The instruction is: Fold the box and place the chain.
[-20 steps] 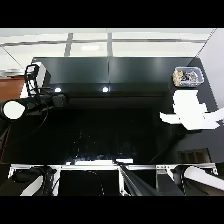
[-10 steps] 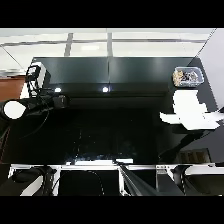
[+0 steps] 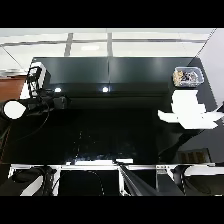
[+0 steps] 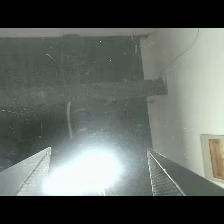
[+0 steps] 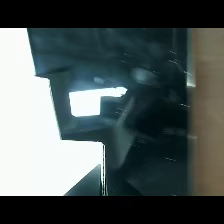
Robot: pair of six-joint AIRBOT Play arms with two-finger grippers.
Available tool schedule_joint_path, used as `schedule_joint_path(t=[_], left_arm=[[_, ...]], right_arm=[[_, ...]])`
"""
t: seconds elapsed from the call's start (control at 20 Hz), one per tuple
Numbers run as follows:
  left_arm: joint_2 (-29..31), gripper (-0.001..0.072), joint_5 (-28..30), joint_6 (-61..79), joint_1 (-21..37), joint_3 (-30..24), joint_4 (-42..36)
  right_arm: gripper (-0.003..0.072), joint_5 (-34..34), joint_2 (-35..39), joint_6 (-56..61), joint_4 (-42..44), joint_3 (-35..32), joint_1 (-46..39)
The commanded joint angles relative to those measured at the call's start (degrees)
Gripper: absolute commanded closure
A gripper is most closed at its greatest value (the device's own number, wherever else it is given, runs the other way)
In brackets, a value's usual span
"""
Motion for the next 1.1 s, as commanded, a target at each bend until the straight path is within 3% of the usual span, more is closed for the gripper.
schedule_joint_path(t=[0.0,0.2,0.35,0.6,0.8,0.95,1.05], left_arm=[[0.0,0.0009,-0.5,0.0,0.0,0.0,0.0],[0.0,0.0009,-0.4,0.0,0.0,0.0,0.0],[-0.7,0.0009,-0.8,0.0,-0.1,0.0,-0.1],[-4.2,0.0009,-1.3,0.1,-1.8,0.0,-4.4],[-9.2,0.0010,0.0,5.7,-1.7,0.0,-14.6],[-13.4,0.0010,-1.4,16.4,-1.6,1.4,-28.9],[-18.4,0.0010,-6.2,21.0,-0.8,4.8,-35.8]], right_arm=[[0.0669,5.4,1.8,0.6,12.5,0.0,1.0],[0.0669,0.7,9.6,6.4,14.2,-3.9,7.9],[0.0669,-3.4,15.7,8.7,20.5,-11.8,15.4],[0.0669,-27.3,29.6,9.2,36.9,-34.7,32.2],[0.0669,-43.7,36.8,9.2,44.3,-48.0,48.7],[0.0670,-49.3,37.0,9.3,45.2,-51.8,59.4],[0.0670,-51.9,37.0,9.9,45.1,-52.5,64.1]])
